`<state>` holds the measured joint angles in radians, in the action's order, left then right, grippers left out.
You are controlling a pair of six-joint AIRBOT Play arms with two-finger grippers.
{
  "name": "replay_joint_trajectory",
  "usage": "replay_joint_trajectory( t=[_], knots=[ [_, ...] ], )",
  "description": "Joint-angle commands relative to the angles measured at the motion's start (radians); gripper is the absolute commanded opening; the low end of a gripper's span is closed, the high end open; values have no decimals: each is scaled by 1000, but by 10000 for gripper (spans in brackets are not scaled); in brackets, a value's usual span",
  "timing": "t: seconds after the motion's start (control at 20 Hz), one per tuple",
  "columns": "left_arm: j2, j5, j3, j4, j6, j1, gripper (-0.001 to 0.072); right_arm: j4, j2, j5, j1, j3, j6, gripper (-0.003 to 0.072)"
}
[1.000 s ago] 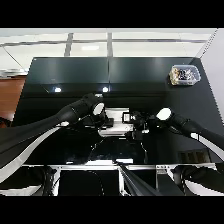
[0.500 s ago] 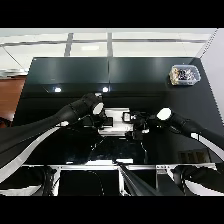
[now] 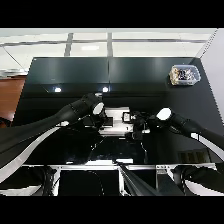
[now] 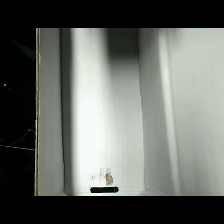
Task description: Fold the box and place the chain.
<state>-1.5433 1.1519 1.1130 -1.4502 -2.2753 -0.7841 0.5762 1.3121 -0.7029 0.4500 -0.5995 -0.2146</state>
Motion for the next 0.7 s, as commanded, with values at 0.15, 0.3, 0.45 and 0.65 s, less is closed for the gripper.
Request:
replay_joint_trajectory(
  t=[0.15,0.3,0.45,0.65],
  knots=[
    [0,17,1,-7,1,0,27,219,-112,-55,-18,-3,165,707],
    [0,17,1,-7,1,0,27,256,-162,-76,-31,-3,162,706],
    [0,16,1,-7,1,0,27,246,-160,-70,-30,-2,138,503],
    [0,16,1,-7,1,0,27,167,-155,-64,-30,-2,135,230]
  ],
)
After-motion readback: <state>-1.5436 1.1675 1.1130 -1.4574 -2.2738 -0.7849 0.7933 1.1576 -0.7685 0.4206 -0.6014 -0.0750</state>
